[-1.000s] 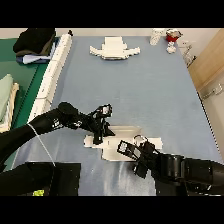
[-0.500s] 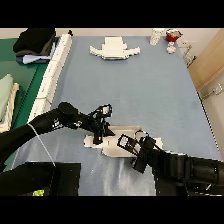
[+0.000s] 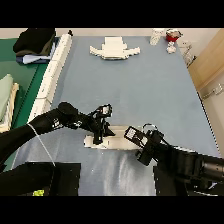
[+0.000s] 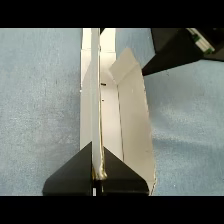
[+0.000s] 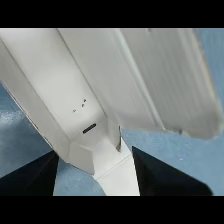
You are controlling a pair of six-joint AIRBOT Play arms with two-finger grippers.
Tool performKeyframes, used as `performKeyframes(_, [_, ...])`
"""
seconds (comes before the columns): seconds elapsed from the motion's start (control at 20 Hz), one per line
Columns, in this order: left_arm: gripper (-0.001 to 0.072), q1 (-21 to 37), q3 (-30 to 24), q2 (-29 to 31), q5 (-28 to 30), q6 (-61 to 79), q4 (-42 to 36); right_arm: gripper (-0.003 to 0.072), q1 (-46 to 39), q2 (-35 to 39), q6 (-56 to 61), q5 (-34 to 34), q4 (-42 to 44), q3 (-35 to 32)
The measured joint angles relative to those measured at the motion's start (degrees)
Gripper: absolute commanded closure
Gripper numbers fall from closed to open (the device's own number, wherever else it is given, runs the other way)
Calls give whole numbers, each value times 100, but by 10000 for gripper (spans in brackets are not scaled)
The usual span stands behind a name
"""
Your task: Fold the box.
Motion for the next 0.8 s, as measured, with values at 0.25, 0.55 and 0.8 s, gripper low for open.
performKeyframes(0.25, [694, 0, 2, 0, 4, -2, 0, -31, -664, 160, -1158, 299, 503, -17])
performKeyframes(0.55, [694, 0, 0, 0, 2, -2, 0, -31, -2275, 269, -4225, 1152, 2710, -334])
performKeyframes(0.8, [694, 0, 0, 0, 2, -2, 2, -31, -3646, 70, -7316, 1207, 5040, -483])
